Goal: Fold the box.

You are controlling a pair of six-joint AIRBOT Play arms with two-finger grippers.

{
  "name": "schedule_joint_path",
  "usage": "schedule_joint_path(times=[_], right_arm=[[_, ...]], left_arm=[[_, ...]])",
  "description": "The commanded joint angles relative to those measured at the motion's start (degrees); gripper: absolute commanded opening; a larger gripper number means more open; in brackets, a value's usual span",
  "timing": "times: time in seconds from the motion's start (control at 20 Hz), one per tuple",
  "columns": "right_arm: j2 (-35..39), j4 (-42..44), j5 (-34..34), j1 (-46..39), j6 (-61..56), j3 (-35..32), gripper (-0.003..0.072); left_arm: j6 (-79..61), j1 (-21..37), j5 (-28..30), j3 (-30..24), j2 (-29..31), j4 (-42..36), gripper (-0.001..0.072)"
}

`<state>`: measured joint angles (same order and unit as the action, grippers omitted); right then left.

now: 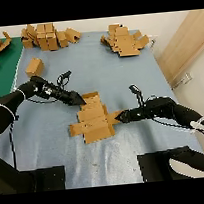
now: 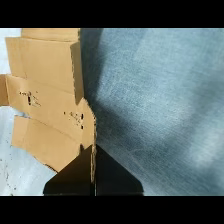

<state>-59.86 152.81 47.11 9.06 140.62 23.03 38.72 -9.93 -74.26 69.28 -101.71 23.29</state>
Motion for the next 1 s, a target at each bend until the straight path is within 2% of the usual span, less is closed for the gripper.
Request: schedule_joint_path(times=[0.0,0.3,0.4,0.75,0.8,0.85,0.95], right_arm=[[-0.2,0.0,0.0,0.0,0.0,-0.1,0.0005],[-0.2,0.0,0.0,0.0,0.0,-0.1,0.0005],[-0.2,0.0,-0.1,0.0,0.0,-0.1,0.0005],[-0.2,0.0,-0.2,0.0,0.0,-0.1,0.0005],[-0.2,0.0,-0.2,0.0,0.0,-0.1,0.0005],[-0.2,0.0,-0.2,0.0,0.0,-0.1,0.0005],[-0.2,0.0,-0.2,0.0,0.0,-0.1,0.0005]], left_arm=[[-1.5,-1.0,-1.3,0.2,-0.3,-0.8,0.0322],[-1.5,-1.8,-2.5,0.2,-0.8,-0.8,0.0318],[-1.9,-1.8,-2.4,0.2,-0.8,-0.5,0.0209],[-2.4,-1.9,-2.8,0.2,-0.9,-0.5,0.021],[-2.7,-1.9,-2.8,0.2,-0.9,-0.3,0.0193],[-3.1,-1.9,-2.8,0.2,-0.9,-0.1,0.0038],[-3.4,-1.9,-2.8,0.2,-0.9,-0.1,0.0012]])
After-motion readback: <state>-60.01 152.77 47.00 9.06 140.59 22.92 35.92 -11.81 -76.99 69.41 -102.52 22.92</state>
